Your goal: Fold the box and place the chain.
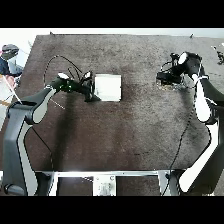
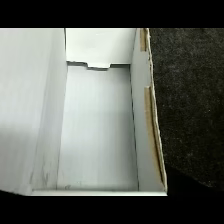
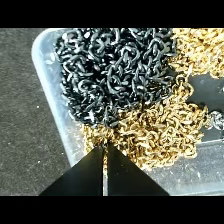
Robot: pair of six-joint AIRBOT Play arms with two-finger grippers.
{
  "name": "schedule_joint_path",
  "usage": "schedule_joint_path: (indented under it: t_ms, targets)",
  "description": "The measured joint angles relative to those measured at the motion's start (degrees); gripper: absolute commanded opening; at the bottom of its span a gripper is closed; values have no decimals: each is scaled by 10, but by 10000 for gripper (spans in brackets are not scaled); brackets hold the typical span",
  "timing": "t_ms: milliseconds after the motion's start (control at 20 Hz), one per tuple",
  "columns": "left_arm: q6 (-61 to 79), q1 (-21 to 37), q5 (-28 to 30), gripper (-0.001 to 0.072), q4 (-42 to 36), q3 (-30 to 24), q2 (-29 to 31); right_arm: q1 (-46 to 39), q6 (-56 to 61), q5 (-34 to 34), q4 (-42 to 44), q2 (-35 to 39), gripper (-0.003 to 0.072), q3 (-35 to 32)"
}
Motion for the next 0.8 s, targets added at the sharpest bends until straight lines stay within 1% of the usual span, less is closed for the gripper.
schedule_joint_path:
  t_ms: [150,200,250,300,400,450,600,650,700,750,800]
  targets:
    - [0,0,0,455,0,0,0,0,0,-1,0,8,11,0]
    - [0,0,0,455,0,0,0,0,0,-1,0,10,84,0]
    - [0,0,0,455,0,0,0,0,1,-1,0,13,118,0]
    - [0,0,0,455,0,0,0,0,1,0,-2,16,95,0]
    - [0,0,0,455,0,0,0,0,1,3,-9,19,96,0]
    - [0,0,0,455,0,0,0,0,2,7,-14,20,58,0]
    - [0,0,0,455,0,0,0,0,3,12,-25,22,60,0]
    - [0,0,0,455,0,0,0,0,3,11,-26,22,89,0]
    - [0,0,0,455,0,0,0,0,5,10,-27,23,267,0]
    - [0,0,0,455,0,0,0,0,4,6,-28,22,264,0]
    - [0,0,0,455,0,0,0,0,4,5,-28,21,145,0]
